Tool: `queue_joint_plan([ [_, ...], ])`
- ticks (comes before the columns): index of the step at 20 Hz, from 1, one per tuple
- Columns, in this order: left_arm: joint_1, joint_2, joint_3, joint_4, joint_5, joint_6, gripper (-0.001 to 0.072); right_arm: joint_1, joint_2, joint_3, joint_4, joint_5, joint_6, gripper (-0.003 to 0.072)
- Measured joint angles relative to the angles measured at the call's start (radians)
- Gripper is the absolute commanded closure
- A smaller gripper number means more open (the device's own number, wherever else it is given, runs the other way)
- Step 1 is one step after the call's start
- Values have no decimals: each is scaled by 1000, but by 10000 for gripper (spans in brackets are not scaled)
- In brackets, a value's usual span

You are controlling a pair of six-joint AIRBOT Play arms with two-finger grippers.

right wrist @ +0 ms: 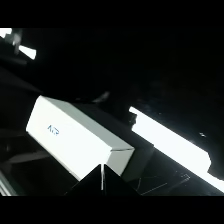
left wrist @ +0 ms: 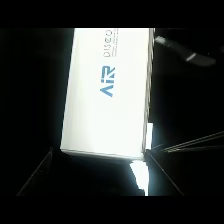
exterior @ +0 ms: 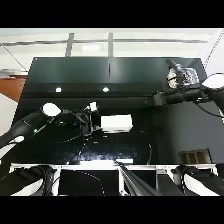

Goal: Fold the box and place the chain.

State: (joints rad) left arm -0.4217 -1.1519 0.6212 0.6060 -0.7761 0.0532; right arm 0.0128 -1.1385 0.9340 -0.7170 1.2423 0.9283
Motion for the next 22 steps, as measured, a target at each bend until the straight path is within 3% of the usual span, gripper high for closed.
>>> queue_joint_plan([
  [5,-61,13,51,-3,0,-86,-7,-46,19,1,-11,11,7,664],
  [11,-154,-105,150,-31,34,-103,-7,-55,23,1,-13,11,8,664],
  [22,-173,-214,201,-51,53,-34,-4,-56,23,1,-14,27,11,664],
])
